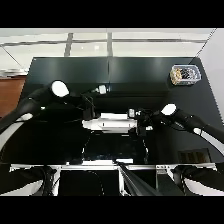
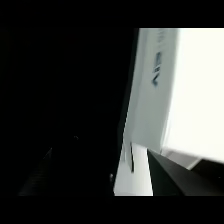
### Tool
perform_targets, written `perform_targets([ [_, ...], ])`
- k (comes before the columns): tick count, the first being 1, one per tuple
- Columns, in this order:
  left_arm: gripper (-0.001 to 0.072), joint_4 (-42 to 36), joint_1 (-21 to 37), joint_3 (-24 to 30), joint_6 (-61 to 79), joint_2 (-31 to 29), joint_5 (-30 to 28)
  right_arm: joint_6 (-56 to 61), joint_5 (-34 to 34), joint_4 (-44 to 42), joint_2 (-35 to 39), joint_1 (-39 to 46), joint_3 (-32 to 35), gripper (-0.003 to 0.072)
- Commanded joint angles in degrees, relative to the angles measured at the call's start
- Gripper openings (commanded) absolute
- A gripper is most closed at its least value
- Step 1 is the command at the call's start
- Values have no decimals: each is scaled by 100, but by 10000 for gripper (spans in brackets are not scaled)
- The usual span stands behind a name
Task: Fold the box and place the chain.
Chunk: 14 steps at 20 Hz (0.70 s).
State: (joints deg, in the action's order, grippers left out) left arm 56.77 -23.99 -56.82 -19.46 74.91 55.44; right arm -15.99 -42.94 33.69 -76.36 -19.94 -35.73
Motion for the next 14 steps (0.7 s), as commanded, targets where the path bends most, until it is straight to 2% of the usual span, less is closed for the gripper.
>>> perform_targets([
  [1,577,164,144,-15,-1716,-468,883,-31,-59,46,-2,-7,-2,417],
  [2,386,81,136,-7,-1980,-452,1294,-31,-59,46,-2,-7,-2,417],
  [3,159,-24,116,20,-2052,-413,1648,-28,-59,46,-2,-7,-2,417],
  [4,29,-260,107,79,-2059,-354,1961,-31,-59,46,-2,-7,-2,417],
  [5,30,-754,101,170,-2050,-306,1969,-28,-59,46,-2,-7,-2,417],
  [6,30,-1523,103,323,-1897,-256,1698,-28,-57,46,-2,-7,-2,417],
  [8,30,-3091,103,623,-1113,-103,741,-31,-57,46,-2,-7,-2,417],
  [9,29,-3552,103,688,-870,11,160,-28,-55,46,-2,-7,-2,417],
  [11,29,-3744,101,686,-855,282,-1040,-31,-55,46,-2,-7,-2,417],
  [12,29,-3685,103,684,-857,448,-1364,-31,-55,46,-2,-7,-2,417],
  [14,29,-3213,101,579,-922,828,-1169,-31,-55,44,-2,-7,-2,417],
])
